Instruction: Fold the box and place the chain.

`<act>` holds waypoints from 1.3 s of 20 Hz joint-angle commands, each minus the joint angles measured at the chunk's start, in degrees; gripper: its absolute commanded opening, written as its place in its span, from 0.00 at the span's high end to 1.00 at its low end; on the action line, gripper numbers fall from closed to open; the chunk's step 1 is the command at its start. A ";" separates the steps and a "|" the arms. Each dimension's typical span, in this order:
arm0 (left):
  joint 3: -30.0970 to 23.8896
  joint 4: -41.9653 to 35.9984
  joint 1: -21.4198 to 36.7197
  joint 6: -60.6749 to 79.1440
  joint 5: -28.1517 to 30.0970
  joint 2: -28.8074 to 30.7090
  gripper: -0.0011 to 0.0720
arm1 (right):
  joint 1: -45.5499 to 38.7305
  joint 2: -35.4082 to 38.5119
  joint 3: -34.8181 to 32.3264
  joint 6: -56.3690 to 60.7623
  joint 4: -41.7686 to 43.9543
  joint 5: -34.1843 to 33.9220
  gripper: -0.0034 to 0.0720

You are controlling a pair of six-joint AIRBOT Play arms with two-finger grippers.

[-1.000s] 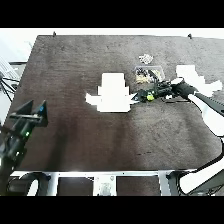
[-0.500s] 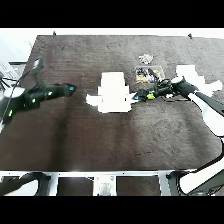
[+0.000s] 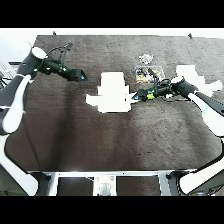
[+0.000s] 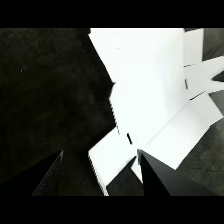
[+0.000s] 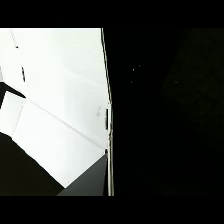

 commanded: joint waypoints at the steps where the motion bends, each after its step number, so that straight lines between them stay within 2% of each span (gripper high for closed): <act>1: 11.96 3.76 -2.23 -6.58 -4.35 -8.70 0.26 | 0.04 0.02 0.04 -0.28 0.00 -0.02 0.95; 4: 13.64 -1.51 -2.89 -6.03 -4.11 -12.66 0.26 | 0.07 0.02 0.04 -0.28 0.02 -0.02 0.95; 5: 13.64 -1.64 -3.19 -5.97 -4.11 -13.53 0.35 | 0.07 0.02 0.04 -0.28 0.02 -0.07 0.95; 9: 13.64 -6.14 -4.98 -0.92 -3.26 -15.50 0.35 | 0.07 0.02 0.04 -0.48 0.00 -0.04 0.95; 13: 13.64 -6.95 -6.69 0.48 -1.20 -16.13 0.35 | 0.07 0.02 0.02 -0.48 0.04 0.04 0.95; 19: 13.64 -7.78 -6.91 1.60 -1.07 -17.97 0.35 | 0.07 0.02 0.02 -0.48 0.07 0.07 0.95; 26: 13.64 -13.64 -6.91 4.46 -1.90 -20.37 0.35 | 0.07 0.02 0.02 -0.48 0.07 0.07 0.95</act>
